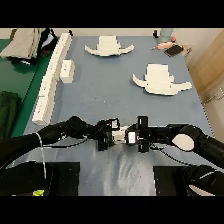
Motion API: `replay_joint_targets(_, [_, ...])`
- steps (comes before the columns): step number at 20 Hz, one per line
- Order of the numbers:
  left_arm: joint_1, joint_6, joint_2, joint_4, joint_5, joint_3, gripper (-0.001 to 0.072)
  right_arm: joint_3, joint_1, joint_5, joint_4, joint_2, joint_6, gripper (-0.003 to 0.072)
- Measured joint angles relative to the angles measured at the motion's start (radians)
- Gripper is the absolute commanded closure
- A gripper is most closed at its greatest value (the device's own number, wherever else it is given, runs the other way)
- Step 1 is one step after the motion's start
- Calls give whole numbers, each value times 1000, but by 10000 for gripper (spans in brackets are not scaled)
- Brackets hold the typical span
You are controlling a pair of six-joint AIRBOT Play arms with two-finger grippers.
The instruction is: Fold the box.
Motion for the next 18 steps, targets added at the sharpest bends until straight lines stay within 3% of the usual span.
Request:
replay_joint_targets(8, [-1,0,0,0,-4,0,113,-13,-1,19,45,-1,0,427])
replay_joint_targets(10, [-1,0,0,-1,-4,0,113,-14,-1,22,55,-1,0,525])
replay_joint_targets(18, [-1,0,0,-1,-2,0,113,-14,-1,28,94,-18,1,528])
